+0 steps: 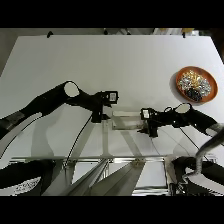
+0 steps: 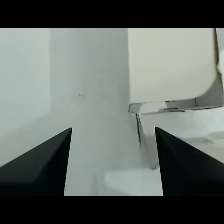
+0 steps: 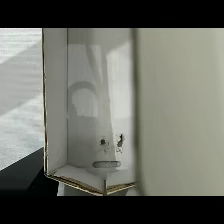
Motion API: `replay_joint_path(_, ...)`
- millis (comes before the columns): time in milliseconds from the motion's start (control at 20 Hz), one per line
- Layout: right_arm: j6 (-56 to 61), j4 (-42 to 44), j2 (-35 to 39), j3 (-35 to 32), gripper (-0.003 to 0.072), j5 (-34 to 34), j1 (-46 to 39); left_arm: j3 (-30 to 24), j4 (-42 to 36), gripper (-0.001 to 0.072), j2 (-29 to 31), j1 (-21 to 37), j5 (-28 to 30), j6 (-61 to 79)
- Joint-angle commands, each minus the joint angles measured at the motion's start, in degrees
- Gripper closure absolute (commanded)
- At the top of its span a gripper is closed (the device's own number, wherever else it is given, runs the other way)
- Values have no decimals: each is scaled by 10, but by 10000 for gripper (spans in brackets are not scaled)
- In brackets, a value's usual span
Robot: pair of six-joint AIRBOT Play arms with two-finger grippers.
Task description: Fold the box and place the chain.
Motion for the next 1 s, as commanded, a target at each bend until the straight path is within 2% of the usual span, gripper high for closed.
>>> replay_joint_path(0,-1,0,0,0,357,0,0,1,57,224,59,-1,-23,-112)
replay_joint_path(50,-1,0,0,0,357,0,0,1,55,330,78,-1,-29,-127)
replay_joint_path(100,-1,0,0,0,357,0,0,1,55,400,93,-2,-34,-139)
replay_joint_path(150,-1,0,0,0,357,0,0,1,57,526,106,-5,-39,-157)
replay_joint_path(200,-1,0,0,0,357,0,0,1,56,620,115,-10,-46,-166)
replay_joint_path(250,-1,0,0,0,357,0,0,1,56,695,120,-20,-54,-170)
replay_joint_path(400,-1,0,0,0,357,0,0,0,56,704,115,-69,-60,-190)
replay_joint_path(550,-1,0,0,0,357,0,0,0,55,704,98,-129,-24,-195)
replay_joint_path(650,-1,0,0,0,357,0,0,0,55,705,78,-150,39,-218)
replay_joint_path(850,-1,0,0,0,357,0,0,0,50,705,37,-146,205,-335)
replay_joint_path(950,-1,0,0,0,357,0,0,0,49,705,15,-142,266,-392)
